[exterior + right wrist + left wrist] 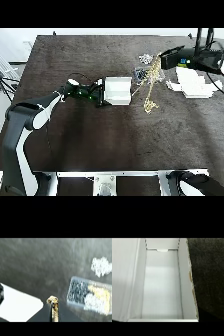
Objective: Fold the box and place the chain.
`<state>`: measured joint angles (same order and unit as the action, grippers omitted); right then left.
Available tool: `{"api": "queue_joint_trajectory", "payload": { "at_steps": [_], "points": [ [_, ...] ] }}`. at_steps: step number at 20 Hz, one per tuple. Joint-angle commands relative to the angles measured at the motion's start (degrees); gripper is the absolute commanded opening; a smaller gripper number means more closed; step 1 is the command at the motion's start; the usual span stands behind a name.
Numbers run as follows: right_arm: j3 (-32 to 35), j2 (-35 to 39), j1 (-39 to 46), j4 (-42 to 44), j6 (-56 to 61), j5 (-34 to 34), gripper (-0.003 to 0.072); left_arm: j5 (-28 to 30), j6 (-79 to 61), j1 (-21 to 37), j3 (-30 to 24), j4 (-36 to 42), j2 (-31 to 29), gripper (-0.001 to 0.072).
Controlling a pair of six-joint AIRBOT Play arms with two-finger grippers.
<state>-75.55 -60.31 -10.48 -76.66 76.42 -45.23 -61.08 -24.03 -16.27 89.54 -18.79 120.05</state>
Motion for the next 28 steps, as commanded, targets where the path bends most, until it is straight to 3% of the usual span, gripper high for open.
{"api": "queue_joint_trajectory", "payload": {
  "at_steps": [1,9,16,22,28],
  "points": [
    [-2.4,1.6,-2.3,0.2,0.0,1.4,0.0000,0.0,0.0,0.0,0.0,0.0,0.0,0.0415],
    [-2.5,-0.1,-7.8,0.2,-0.2,4.5,0.0000,0.0,0.0,0.0,0.0,0.0,0.0,0.0415],
    [-2.5,-6.2,-12.3,0.2,-0.2,5.9,0.0000,0.0,0.0,0.0,0.0,0.0,0.0,0.0414],
    [-2.5,-14.5,-15.2,0.2,-0.7,5.8,0.0000,0.0,0.0,0.0,0.0,0.0,0.0,0.0414],
    [-2.4,-27.6,-15.1,0.2,-2.4,5.7,0.0000,0.0,0.0,0.0,0.0,0.0,0.0,0.0414]
  ]
}}
